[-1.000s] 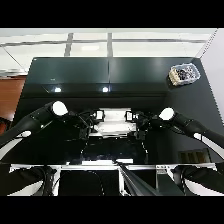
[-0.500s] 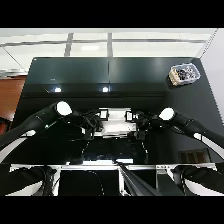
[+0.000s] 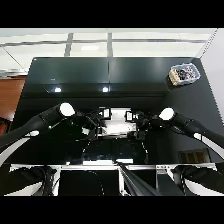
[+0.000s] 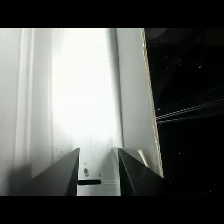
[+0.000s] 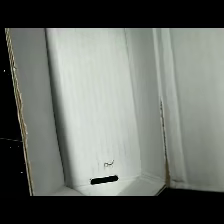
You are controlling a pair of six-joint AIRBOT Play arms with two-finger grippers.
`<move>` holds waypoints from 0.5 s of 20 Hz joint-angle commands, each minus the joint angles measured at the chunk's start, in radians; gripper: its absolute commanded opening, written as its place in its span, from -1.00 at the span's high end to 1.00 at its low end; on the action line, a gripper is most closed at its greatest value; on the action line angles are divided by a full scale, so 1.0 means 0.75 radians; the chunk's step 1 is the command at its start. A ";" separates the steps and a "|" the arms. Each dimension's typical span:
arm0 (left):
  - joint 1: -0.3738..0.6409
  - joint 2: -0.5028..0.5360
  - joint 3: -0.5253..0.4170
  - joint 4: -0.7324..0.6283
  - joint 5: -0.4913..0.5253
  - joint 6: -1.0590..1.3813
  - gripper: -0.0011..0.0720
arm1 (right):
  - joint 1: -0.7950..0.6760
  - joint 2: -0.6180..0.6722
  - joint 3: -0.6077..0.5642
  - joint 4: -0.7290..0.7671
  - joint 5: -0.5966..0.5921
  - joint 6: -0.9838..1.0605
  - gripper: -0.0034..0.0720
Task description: Fold the box and place the chain.
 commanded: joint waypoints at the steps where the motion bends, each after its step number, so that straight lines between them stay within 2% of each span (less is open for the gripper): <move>1: 0.004 0.007 0.001 0.018 -0.006 -0.023 0.42 | 0.001 0.000 -0.001 0.001 0.001 0.001 0.38; 2: 0.004 0.010 0.002 0.018 0.004 -0.088 -0.05 | 0.001 0.000 -0.001 0.001 0.001 0.001 0.39; 3: 0.012 0.013 0.008 0.034 0.006 -0.189 0.08 | 0.001 0.000 -0.001 0.001 0.001 0.001 0.38; 4: 0.030 0.023 0.029 0.095 -0.034 -0.282 0.79 | 0.001 0.000 -0.001 0.001 0.001 0.001 0.38; 5: 0.054 0.040 0.058 0.175 -0.100 -0.352 0.90 | 0.001 0.000 -0.001 0.001 0.001 0.001 0.38; 8: 0.148 0.152 0.121 0.411 -0.286 -0.708 0.91 | 0.001 0.000 -0.001 0.001 0.001 0.001 0.38; 10: 0.232 0.259 0.122 0.632 -0.325 -0.921 0.91 | 0.001 0.000 -0.001 0.001 0.001 0.001 0.38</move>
